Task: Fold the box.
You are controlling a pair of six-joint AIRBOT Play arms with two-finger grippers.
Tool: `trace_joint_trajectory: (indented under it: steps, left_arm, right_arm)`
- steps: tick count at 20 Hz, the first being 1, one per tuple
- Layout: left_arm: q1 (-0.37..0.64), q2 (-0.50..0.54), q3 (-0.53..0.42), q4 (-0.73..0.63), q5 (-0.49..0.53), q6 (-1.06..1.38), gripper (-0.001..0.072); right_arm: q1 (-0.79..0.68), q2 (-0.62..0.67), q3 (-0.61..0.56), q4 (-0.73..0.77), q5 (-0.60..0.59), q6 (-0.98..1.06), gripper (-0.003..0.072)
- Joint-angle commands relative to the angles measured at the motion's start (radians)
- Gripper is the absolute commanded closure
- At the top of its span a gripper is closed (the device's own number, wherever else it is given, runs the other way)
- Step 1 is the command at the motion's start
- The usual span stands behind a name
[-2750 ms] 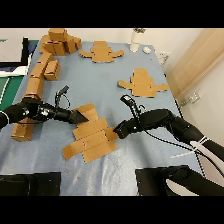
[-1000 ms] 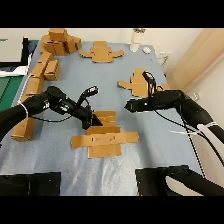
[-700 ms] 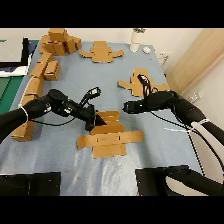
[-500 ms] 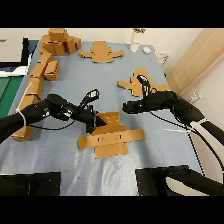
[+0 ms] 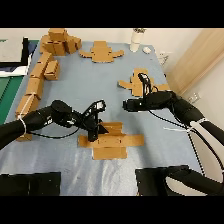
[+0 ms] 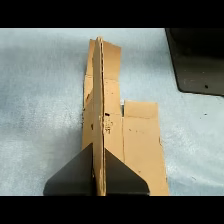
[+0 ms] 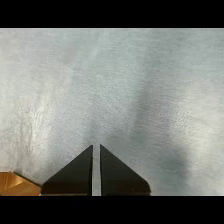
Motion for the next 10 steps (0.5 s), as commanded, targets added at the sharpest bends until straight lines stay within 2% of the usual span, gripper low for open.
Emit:
trace_joint_trajectory:
  steps: [1, 7, 8, 10]
  left_arm:
    - [-0.011, 0.002, -0.003, 0.026, 0.017, -0.023, 0.0694]
    - [0.002, 0.002, -0.003, 0.069, 0.05, -0.097, 0.0693]
    - [0.002, 0.002, -0.003, 0.087, 0.049, -0.111, 0.0693]
    - [0.001, 0.002, -0.003, 0.12, 0.046, -0.129, 0.0693]
  right_arm:
    - [0.001, 0.0, 0.0, 0.0, 0.005, 0.0, 0.0618]
    - [0.001, 0.0, 0.0, 0.001, 0.0, 0.0, 0.0618]
    - [0.001, 0.0, 0.0, 0.001, -0.003, 0.0, 0.0671]
    - [0.001, 0.0, 0.0, 0.0, -0.005, 0.0, 0.0671]
